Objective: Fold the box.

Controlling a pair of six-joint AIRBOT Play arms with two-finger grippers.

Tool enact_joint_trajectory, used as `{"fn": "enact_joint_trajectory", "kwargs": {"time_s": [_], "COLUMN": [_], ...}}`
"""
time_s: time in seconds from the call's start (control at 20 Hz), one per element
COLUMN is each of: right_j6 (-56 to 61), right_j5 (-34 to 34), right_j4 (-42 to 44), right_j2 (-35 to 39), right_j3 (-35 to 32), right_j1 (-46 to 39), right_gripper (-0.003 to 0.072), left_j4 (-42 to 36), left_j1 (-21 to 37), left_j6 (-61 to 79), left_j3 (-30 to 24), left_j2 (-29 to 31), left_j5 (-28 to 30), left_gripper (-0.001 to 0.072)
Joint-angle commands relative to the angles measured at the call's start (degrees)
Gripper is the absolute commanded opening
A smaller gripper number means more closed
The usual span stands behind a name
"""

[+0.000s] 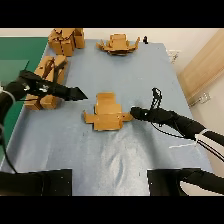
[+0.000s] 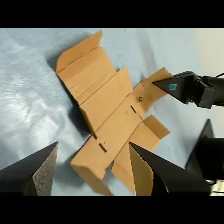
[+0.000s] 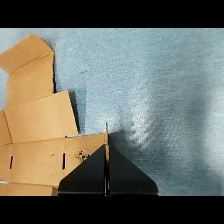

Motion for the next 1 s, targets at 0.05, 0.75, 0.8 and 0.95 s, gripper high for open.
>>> {"fn": "enact_joint_trajectory", "kwargs": {"time_s": [0.05,0.75,0.8,0.95], "right_j6": [-2.67,-10.69,-10.75,-10.67], "right_j5": [0.66,7.41,7.65,8.7], "right_j4": [-0.17,-0.33,-0.33,-0.28], "right_j2": [-0.46,-0.94,-1.01,-1.07], "right_j3": [0.28,0.17,0.17,0.17], "right_j1": [0.07,2.71,3.39,4.07], "right_gripper": [0.0008,0.0006,0.0006,0.0007], "left_j4": [-10.6,-11.26,-12.2,-14.97], "left_j1": [-2.14,-4.31,-4.55,-4.66], "left_j6": [0.79,-2.67,-2.71,-4.31], "left_j3": [4.7,11.15,12.11,14.14], "left_j2": [-11.78,-19.61,-20.55,-23.23], "left_j5": [-4.04,0.02,-0.68,-1.53], "left_gripper": [0.0688,0.0687,0.0687,0.0687]}}
